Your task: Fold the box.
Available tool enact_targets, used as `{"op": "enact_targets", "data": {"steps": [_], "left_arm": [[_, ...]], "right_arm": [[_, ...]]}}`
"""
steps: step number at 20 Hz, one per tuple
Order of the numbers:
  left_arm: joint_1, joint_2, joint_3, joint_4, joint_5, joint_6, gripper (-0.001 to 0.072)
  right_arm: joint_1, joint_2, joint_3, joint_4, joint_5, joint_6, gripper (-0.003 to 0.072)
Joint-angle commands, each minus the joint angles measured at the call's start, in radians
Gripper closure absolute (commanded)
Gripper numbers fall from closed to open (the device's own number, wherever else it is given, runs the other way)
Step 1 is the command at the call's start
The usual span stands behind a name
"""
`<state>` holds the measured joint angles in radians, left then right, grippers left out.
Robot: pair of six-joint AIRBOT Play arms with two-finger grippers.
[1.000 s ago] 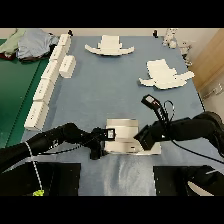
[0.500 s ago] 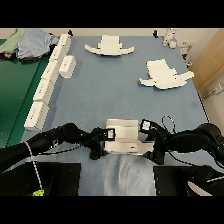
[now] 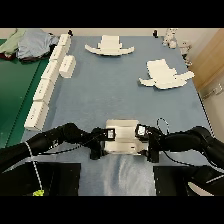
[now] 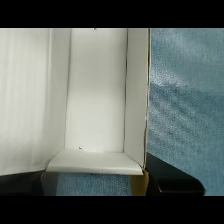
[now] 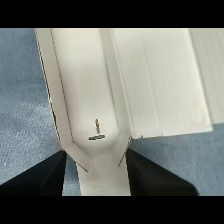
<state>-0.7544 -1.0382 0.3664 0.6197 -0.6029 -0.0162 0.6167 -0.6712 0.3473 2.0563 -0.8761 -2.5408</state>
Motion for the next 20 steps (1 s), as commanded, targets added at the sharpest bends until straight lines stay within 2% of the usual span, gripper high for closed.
{"op": "enact_targets", "data": {"steps": [1, 2, 3, 4, 5, 7, 10, 12, 15, 16, 20], "left_arm": [[0.0, 0.0, 0.0, 0.0, 0.0, 0.0, 0.0288], [0.0, 0.0, 0.0, 0.0, 0.0, 0.0, 0.0288], [0.0, 0.0, 0.0, 0.0, 0.0, 0.0, 0.0288], [0.0, 0.0, 0.0, 0.0, 0.0, 0.0, 0.0289], [0.0, 0.0, 0.0, 0.0, 0.0, 0.0, 0.0288], [0.0, 0.0, 0.0, 0.0, 0.0, 0.0, 0.0289], [0.0, 0.0, 0.0, 0.0, 0.0, 0.0, 0.0288], [0.0, 0.0, 0.0, 0.0, 0.0, 0.0, 0.0289], [0.0, 0.0, 0.0, 0.0, 0.0, 0.0, 0.0288], [0.0, 0.0, 0.0, 0.0, 0.0, 0.0, 0.0288], [0.0, 0.0, 0.0, 0.0, 0.0, 0.0, 0.0288]], "right_arm": [[0.034, -0.029, -0.004, 0.01, 0.042, -0.019, 0.0223], [0.034, -0.032, -0.004, 0.008, 0.042, -0.019, 0.0379], [0.034, -0.033, -0.004, 0.006, 0.045, -0.021, 0.0427], [0.034, -0.033, -0.004, 0.005, 0.052, -0.033, 0.0436], [0.034, -0.033, -0.004, 0.005, 0.053, -0.045, 0.055], [0.034, -0.033, -0.004, 0.005, 0.058, -0.054, 0.0567], [0.034, -0.032, -0.004, 0.004, 0.052, -0.061, 0.0554], [0.034, -0.032, -0.003, 0.005, 0.041, -0.06, 0.0321], [0.033, 0.008, -0.003, -0.002, 0.0, -0.06, 0.0283], [0.033, 0.023, -0.004, -0.019, -0.008, -0.057, 0.0245], [0.033, 0.014, -0.004, -0.082, 0.002, -0.049, 0.0245]]}}
